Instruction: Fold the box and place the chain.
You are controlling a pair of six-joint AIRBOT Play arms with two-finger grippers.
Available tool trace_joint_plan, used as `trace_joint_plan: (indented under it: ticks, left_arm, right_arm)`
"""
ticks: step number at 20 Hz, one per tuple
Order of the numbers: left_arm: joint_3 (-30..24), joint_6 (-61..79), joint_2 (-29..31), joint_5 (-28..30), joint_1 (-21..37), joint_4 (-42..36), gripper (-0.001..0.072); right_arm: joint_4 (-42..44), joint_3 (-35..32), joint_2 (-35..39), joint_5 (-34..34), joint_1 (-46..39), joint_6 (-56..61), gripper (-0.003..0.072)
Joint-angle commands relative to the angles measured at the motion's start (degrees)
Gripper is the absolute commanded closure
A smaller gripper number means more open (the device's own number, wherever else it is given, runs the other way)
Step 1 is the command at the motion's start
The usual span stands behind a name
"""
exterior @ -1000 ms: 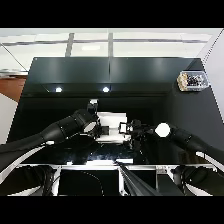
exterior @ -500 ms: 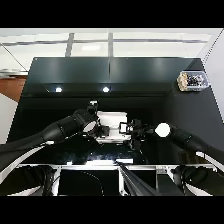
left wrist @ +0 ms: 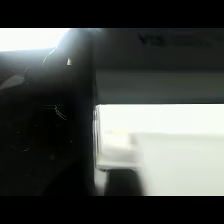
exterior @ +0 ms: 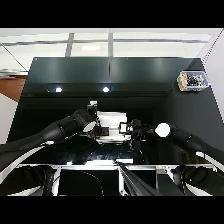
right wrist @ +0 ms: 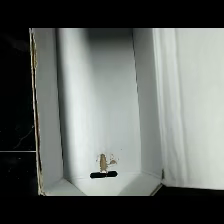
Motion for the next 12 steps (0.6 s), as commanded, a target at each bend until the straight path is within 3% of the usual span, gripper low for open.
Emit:
trace_joint_plan:
  ticks: [1, 3, 5, 9, 12]
  left_arm:
    - [0.0, 0.1, 0.0, 0.1, 0.0, 0.0, 0.0680]
    - [0.0, 0.1, 0.0, 0.1, 0.0, 0.0, 0.0681]
    - [0.0, 0.1, 0.0, 0.1, 0.0, 0.0, 0.0682]
    - [0.0, 0.1, 0.0, 0.0, 0.0, 0.0, 0.0682]
    - [0.0, 0.1, 0.0, 0.0, 0.0, 0.2, 0.0682]
  right_arm:
    - [-0.1, 0.0, 0.0, 0.0, 0.0, 0.0, 0.0155]
    - [-0.1, 0.0, 0.0, 0.2, 0.0, 0.1, 0.0153]
    - [-0.1, 0.0, 0.0, 0.5, 0.0, 2.1, -0.0027]
    - [-3.4, 0.1, 2.1, 2.4, -1.1, 5.7, -0.0029]
    - [-10.5, 0.1, 5.7, 6.5, -2.2, 5.9, -0.0028]
